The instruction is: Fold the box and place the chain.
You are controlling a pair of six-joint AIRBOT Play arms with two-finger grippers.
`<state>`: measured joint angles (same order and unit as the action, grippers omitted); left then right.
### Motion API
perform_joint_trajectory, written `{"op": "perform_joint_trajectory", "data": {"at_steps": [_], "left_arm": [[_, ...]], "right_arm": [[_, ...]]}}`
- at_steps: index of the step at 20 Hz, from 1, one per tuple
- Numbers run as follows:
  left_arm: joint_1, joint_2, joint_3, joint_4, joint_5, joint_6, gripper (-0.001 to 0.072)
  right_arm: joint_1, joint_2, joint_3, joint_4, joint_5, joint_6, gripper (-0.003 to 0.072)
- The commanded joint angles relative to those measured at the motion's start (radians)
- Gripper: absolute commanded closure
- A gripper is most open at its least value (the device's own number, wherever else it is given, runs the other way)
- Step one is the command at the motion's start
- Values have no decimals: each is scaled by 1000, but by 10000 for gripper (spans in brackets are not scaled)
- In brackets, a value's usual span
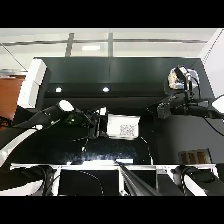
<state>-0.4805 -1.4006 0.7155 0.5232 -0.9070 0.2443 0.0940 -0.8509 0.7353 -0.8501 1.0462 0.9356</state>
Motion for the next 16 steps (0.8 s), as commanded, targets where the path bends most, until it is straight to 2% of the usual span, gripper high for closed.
{"op": "perform_joint_trajectory", "data": {"at_steps": [1,7,8,10,14,15,16], "left_arm": [[-19,-1,3,9,22,-10,3],[-33,-1,3,19,36,-19,19],[-33,-1,3,19,37,-20,42],[-33,-1,3,19,37,-20,175],[-33,-1,3,19,37,-20,181],[-33,-1,3,19,37,-19,181],[-33,-1,3,19,37,-20,181]], "right_arm": [[0,1,0,0,-1,0,75],[0,1,0,0,-1,0,75],[0,1,0,0,-1,0,75],[0,1,0,0,-1,0,75],[7,0,0,3,0,0,71],[19,0,0,3,-1,7,-27],[39,-2,-1,2,-5,12,-32]]}}
